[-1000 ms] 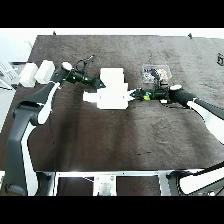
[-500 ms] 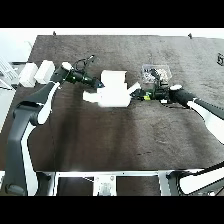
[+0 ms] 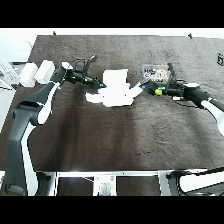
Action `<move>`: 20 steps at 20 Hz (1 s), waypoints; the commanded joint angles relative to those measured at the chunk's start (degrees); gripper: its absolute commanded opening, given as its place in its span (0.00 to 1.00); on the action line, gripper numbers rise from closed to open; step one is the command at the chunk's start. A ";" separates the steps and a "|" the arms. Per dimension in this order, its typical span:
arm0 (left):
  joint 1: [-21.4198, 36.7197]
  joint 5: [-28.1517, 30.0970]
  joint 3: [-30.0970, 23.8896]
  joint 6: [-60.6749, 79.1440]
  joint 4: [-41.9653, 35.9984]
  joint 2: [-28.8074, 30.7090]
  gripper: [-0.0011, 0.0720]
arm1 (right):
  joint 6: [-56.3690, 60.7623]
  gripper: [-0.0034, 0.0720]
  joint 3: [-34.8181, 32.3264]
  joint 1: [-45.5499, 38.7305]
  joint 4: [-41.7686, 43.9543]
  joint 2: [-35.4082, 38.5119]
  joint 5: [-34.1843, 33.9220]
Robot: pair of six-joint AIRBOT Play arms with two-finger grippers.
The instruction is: Fold the box and place the chain.
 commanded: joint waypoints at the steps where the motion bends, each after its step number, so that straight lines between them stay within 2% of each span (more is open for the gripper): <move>1: -0.02 -4.66 -0.13 7.89 -1.53 -0.02 0.04 | -0.66 0.55 0.04 -5.11 2.64 3.63 4.35; 4: -0.07 -5.99 -0.13 13.20 -3.61 0.00 0.03 | -3.48 0.55 -0.07 -6.36 2.62 4.61 8.09; 9: -0.20 -4.39 -1.01 23.87 -6.64 0.13 0.03 | -6.51 0.55 -1.86 -6.23 4.44 4.59 7.45; 17: -0.20 1.57 -13.20 38.18 -10.51 5.14 0.03 | -9.46 0.55 -3.39 -6.23 4.44 4.42 7.43; 20: -1.79 5.09 -16.20 41.51 -8.00 5.09 0.03 | -9.53 0.55 -3.65 -6.16 4.37 4.28 7.43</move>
